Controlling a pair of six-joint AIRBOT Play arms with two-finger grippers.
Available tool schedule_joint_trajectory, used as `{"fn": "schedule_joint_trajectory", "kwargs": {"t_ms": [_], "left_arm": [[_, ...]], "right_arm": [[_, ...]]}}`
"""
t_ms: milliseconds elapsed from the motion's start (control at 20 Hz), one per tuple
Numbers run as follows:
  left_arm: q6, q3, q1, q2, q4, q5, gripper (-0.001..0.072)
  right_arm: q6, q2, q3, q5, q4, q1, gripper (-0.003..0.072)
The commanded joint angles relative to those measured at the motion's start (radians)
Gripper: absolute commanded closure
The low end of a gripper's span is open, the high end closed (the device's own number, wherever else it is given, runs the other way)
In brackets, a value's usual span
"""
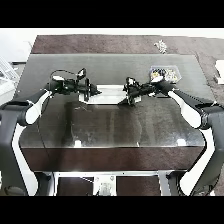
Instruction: Fold the box and place the chain.
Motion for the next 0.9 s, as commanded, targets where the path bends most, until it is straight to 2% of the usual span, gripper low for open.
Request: {"fn": "schedule_joint_trajectory", "kwargs": {"t_ms": [0,50,100,150,200,650,850], "left_arm": [[-0.005,0.001,0.000,0.001,-0.020,-0.005,0.0684],[-0.004,0.002,0.000,0.001,-0.029,-0.006,0.0490],[-0.004,0.002,0.000,0.001,-0.046,-0.012,0.0184],[-0.003,0.002,0.000,0.001,-0.071,-0.023,0.0200],[0.003,0.002,0.000,0.003,-0.095,-0.024,0.0268],[-0.013,0.016,0.008,0.086,-0.093,-0.051,0.0264],[-0.034,0.017,0.077,0.153,-0.077,-0.093,0.0265]], "right_arm": [[0.000,-0.001,0.000,0.000,0.000,0.000,0.0094],[0.000,-0.001,0.000,0.000,0.000,0.000,0.0094],[0.000,-0.001,0.000,0.000,0.001,0.000,0.0094],[0.000,-0.001,0.000,0.000,0.000,0.000,0.0094],[0.000,-0.001,0.000,0.000,0.001,0.000,0.0094],[0.000,-0.001,0.000,0.000,0.001,0.000,0.0094],[0.000,-0.001,0.000,0.000,0.001,0.000,0.0094]]}}
